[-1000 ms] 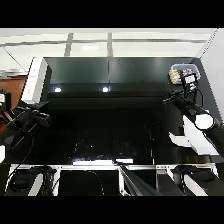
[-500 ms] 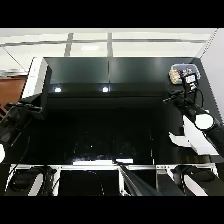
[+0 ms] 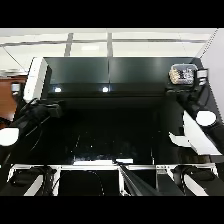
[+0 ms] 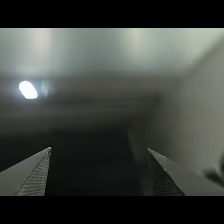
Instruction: Fold the box and place the chain.
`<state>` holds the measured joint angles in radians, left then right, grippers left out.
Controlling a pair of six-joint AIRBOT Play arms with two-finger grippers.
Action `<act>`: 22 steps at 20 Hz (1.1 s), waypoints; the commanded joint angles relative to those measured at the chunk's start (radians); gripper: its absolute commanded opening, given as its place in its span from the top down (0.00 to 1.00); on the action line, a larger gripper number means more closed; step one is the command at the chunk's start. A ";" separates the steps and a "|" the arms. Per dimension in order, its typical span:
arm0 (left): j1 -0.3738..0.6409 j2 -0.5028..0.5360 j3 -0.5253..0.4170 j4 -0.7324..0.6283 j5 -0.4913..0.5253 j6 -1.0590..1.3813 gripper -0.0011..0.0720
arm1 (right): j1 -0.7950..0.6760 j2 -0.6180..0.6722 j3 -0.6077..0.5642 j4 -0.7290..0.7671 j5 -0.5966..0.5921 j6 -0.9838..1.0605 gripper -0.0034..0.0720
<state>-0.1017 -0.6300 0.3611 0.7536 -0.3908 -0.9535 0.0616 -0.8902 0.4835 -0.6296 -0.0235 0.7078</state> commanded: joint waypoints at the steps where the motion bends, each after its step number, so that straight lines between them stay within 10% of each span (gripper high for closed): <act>1: -0.030 -0.188 0.133 0.087 -0.194 -0.116 0.01 | -0.166 -0.033 0.093 0.054 0.026 0.002 0.01; 4: -0.029 -0.292 0.285 0.390 -0.319 -0.422 0.02 | -0.394 -0.108 0.257 -0.126 0.236 0.010 0.01; 7: -0.028 -0.334 0.366 0.631 -0.431 -0.640 0.03 | -0.602 -0.203 0.406 -0.561 0.451 0.430 0.01; 11: -0.029 -0.333 0.367 0.640 -0.455 -0.655 0.03 | -0.885 -0.338 0.510 -1.094 0.875 0.995 0.01; 22: -0.029 -0.333 0.366 0.641 -0.472 -0.655 0.03 | -1.104 -0.457 0.513 -0.937 1.018 0.561 0.01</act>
<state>-0.1299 -0.9627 0.7265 1.3888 -0.8486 -1.6043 -1.0149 -1.3251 0.9947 -1.5791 0.9707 1.3067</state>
